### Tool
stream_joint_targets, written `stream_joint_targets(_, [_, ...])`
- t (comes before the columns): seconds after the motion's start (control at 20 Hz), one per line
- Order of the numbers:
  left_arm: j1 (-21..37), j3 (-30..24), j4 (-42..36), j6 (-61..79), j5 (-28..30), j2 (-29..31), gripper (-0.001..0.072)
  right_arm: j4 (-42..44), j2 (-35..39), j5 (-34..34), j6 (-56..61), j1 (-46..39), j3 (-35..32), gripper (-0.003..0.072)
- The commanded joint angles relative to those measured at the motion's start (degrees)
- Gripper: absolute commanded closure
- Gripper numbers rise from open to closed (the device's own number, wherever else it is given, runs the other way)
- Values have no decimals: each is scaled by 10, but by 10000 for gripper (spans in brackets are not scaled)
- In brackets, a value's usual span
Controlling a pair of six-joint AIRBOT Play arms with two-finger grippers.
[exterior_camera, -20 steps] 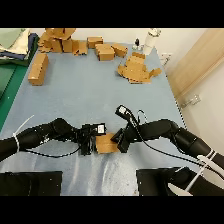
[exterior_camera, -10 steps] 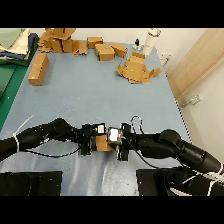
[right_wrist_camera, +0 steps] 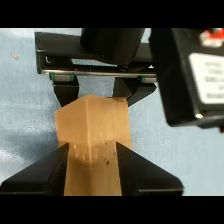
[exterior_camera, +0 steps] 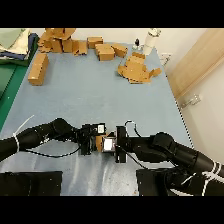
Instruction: Fold the box.
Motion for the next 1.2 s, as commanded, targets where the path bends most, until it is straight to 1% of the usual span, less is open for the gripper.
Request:
stream_joint_targets(0.0, [0,0,0,0,0,0,308,-17,-15,15,-19,1,0,221])
stream_joint_targets(0.1, [0,0,0,0,0,0,308,-21,-19,17,-38,1,0,221])
stream_joint_targets(0.25, [0,0,0,0,0,0,308,-50,-21,26,-40,1,0,226])
stream_joint_targets(0.3, [0,0,0,0,0,0,308,-61,-20,30,-40,1,0,260])
stream_joint_targets(0.35, [0,0,0,0,0,0,308,-70,-18,30,-40,1,3,328])
stream_joint_targets(0.7, [0,0,0,0,0,0,308,-74,4,28,-40,2,11,335])
stream_joint_targets(0.9, [0,0,0,0,0,0,308,-74,3,28,-40,2,11,363])
stream_joint_targets(0.95, [0,0,0,0,0,0,308,-74,1,28,-40,2,10,406])
stream_joint_targets(1.05, [0,0,0,0,0,0,308,-70,-7,28,-40,2,10,406])
stream_joint_targets(1.15, [0,0,0,0,0,0,308,-47,-13,27,-40,2,10,406])
